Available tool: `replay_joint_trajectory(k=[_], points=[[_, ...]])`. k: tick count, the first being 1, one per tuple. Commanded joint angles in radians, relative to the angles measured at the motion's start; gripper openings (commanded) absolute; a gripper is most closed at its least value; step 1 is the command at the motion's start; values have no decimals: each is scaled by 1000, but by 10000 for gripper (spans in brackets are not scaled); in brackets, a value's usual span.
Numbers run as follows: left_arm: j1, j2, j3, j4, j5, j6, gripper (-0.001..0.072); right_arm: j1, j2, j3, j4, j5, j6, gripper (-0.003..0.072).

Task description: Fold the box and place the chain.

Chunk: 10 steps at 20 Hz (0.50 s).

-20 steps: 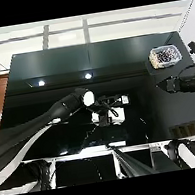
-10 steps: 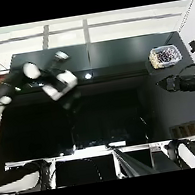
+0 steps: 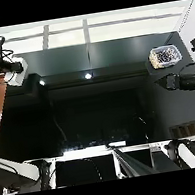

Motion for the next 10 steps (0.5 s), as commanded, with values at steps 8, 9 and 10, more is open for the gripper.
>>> replay_joint_trajectory(k=[8, 9, 10], points=[[21, -211, 295, 8, -73, -130, 716, 0, 0, 1, 10, 15, 38, 14], [21, -200, 346, 8, -115, -158, 716, 0, 0, 1, 11, 15, 38, 14], [21, -176, 387, 8, -155, -193, 715, 0, 0, 1, 11, 18, 37, 14]])
